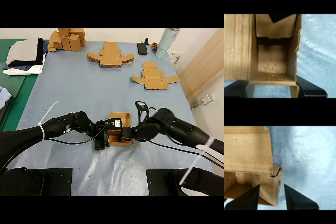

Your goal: Fold the box.

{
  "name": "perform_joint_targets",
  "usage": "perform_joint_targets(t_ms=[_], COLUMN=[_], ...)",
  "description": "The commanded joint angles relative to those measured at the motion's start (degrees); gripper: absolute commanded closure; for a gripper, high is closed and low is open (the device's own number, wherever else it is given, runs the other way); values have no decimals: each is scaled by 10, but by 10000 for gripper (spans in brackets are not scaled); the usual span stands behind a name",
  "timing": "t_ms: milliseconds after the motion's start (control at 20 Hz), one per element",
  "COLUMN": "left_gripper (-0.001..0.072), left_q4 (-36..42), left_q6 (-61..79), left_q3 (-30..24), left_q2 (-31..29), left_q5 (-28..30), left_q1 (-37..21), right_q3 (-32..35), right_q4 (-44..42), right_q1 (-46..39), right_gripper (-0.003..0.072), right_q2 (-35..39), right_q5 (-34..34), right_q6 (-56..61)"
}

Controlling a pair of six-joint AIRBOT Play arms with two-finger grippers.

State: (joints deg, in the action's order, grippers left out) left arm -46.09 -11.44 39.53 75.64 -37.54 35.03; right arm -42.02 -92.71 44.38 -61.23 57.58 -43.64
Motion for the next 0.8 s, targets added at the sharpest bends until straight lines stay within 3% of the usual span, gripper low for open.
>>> perform_joint_targets(t_ms=[0, 100, 300, 350, 400, 450, 550, 750], left_gripper=[282, 282, 282, 282, 282, 282, 282, 282], left_q4=[0, 0, 0, 0, 0, 0, 0, 0], left_q6=[0, 0, 0, 0, 0, 0, 0, 0], left_q3=[0, 0, 0, 0, 0, 0, 0, 0], left_q2=[0, 0, 0, 0, 0, 0, 0, 0], left_q5=[0, 0, 0, 0, 0, 0, 0, 0], left_q1=[0, 0, 0, 0, 0, 0, 0, 0], right_q3=[-51, -71, -90, -90, -90, -90, -90, -90], right_q4=[70, 74, 75, 75, 79, 80, 80, 81], right_q1=[56, 64, 64, 64, 64, 64, 64, 64], right_gripper=[233, 264, 399, 507, 534, 651, 680, 657], right_q2=[-72, -106, -138, -137, -137, -137, -137, -137], right_q5=[44, 51, 79, 83, 87, 90, 90, 90], right_q6=[144, 165, 173, 173, 173, 172, 172, 160])
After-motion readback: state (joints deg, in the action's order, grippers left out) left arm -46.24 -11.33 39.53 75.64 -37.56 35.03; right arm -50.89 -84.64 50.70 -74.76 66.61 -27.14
